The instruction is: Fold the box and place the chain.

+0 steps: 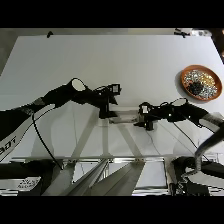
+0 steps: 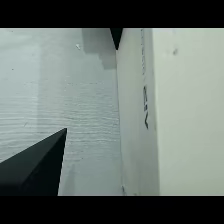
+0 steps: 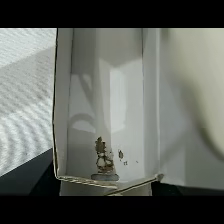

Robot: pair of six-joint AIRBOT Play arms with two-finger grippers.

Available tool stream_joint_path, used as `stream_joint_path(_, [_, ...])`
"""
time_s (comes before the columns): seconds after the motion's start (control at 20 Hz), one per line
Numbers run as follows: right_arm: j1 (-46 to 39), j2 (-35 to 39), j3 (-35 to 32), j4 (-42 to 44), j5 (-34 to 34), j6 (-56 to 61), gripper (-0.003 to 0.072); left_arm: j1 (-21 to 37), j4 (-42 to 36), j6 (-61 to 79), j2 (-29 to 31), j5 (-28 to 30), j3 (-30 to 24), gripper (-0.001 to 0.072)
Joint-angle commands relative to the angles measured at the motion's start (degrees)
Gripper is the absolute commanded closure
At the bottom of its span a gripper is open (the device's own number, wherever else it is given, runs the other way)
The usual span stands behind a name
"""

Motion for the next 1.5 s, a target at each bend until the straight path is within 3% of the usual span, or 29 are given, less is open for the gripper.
stream_joint_path(0.0, [0.0, 0.0, 0.0, 0.2, -3.3, 0.0, 0.0286, 0.3, 0.4, 0.1, 1.0, 0.6, 0.0, 0.0052])
stream_joint_path(0.2, [0.0, 0.0, 0.0, 0.2, -3.6, 0.0, 0.0286, 2.9, 2.1, -0.3, 4.8, -1.9, 0.0, 0.0052])
stream_joint_path(0.45, [0.0, 0.0, 0.0, 0.1, -3.6, 0.3, 0.0287, 6.9, 4.6, -0.6, 8.7, -9.8, 0.0, 0.0053])
stream_joint_path(0.65, [0.0, 0.0, 0.0, 0.0, -3.6, 0.3, 0.0287, 9.4, 5.4, -3.8, 11.0, -10.6, 0.0, 0.0079])
stream_joint_path(0.85, [0.0, 0.0, 0.0, -2.7, -3.6, 0.7, 0.0286, 9.4, 11.1, -10.8, 13.2, -12.8, 0.0, 0.0090])
stream_joint_path(0.9, [0.0, 0.0, 0.0, -2.7, -3.6, 0.7, 0.0285, 9.4, 11.1, -12.6, 13.3, -14.7, 0.0, 0.0137])
stream_joint_path(1.05, [0.0, 0.0, 0.0, -2.7, -3.1, 0.6, 0.0283, 9.2, 11.0, -13.3, 13.3, -21.6, 0.0, 0.0505])
stream_joint_path(1.15, [0.0, 0.0, 0.0, -2.7, -3.2, 0.6, 0.0283, 8.8, 10.2, -13.4, 13.3, -24.4, 0.0, 0.0668])
stream_joint_path(1.2, [0.0, 0.0, 0.0, -2.7, -3.2, 0.6, 0.0283, 8.2, 9.2, -13.2, 13.3, -25.0, 0.0, 0.0704])
stream_joint_path(1.35, [0.0, 0.0, 0.0, -2.7, -3.2, 0.6, 0.0283, 5.2, 6.0, -13.0, 13.2, -22.9, 0.0, 0.0704])
stream_joint_path(1.45, [0.0, 0.0, 0.0, -2.7, -3.2, 0.6, 0.0283, -1.3, 2.4, -11.8, 12.0, -12.9, 0.0, 0.0705])
